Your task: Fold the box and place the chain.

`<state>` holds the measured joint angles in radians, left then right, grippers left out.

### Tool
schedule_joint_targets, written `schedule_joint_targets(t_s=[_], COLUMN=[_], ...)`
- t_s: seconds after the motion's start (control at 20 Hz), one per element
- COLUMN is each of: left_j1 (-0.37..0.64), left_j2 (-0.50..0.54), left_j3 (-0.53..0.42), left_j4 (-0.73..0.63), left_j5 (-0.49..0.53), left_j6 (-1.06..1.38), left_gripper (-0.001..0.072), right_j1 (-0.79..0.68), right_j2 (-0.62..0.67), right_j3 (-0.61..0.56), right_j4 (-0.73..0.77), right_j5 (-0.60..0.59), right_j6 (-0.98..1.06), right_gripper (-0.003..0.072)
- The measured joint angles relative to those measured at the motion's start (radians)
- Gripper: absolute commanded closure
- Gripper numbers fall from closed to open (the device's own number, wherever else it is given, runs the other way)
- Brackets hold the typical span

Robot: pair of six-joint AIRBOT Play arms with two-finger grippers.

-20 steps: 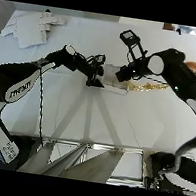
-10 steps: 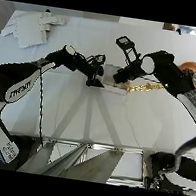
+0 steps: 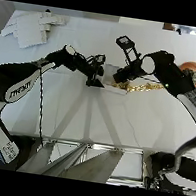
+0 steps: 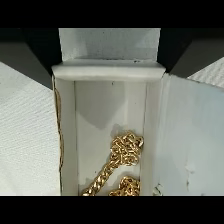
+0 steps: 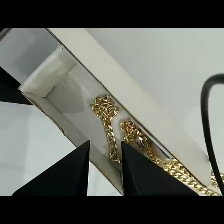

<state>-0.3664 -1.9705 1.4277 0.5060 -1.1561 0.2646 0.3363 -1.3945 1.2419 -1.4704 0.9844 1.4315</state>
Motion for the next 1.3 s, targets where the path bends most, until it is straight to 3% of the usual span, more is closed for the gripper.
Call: schedule_joint_targets(t_s=[0.2, 0.5, 0.6, 0.65, 1.0, 1.3], left_j1=[0.000, 0.000, 0.000, 0.000, 0.000, 0.000], left_j2=[0.000, 0.000, 0.000, 0.000, 0.000, 0.000], left_j3=[0.000, 0.000, 0.000, 0.000, 0.000, 0.000], left_j4=[0.000, 0.000, 0.000, 0.000, 0.000, 0.000], left_j5=[0.000, 0.000, 0.000, 0.000, 0.000, 0.000], left_j6=[0.000, 0.000, 0.000, 0.000, 0.000, 0.000], left_gripper=[0.0699, 0.0699, 0.0699, 0.0699, 0.0699, 0.0699], right_j1=[0.000, -0.013, -0.042, -0.062, -0.262, -0.353], right_j2=[0.076, 0.197, 0.205, 0.206, 0.191, 0.064], right_j3=[0.000, 0.000, 0.000, 0.000, -0.002, -0.003], right_j4=[-0.029, -0.250, -0.293, -0.302, -0.150, -0.069], right_j5=[0.036, 0.156, 0.199, 0.212, 0.171, 0.146], right_j6=[0.000, -0.018, -0.088, -0.141, -0.534, -0.761], right_gripper=[0.0462, 0.0452, 0.0271, 0.0263, 0.0250, 0.0247])
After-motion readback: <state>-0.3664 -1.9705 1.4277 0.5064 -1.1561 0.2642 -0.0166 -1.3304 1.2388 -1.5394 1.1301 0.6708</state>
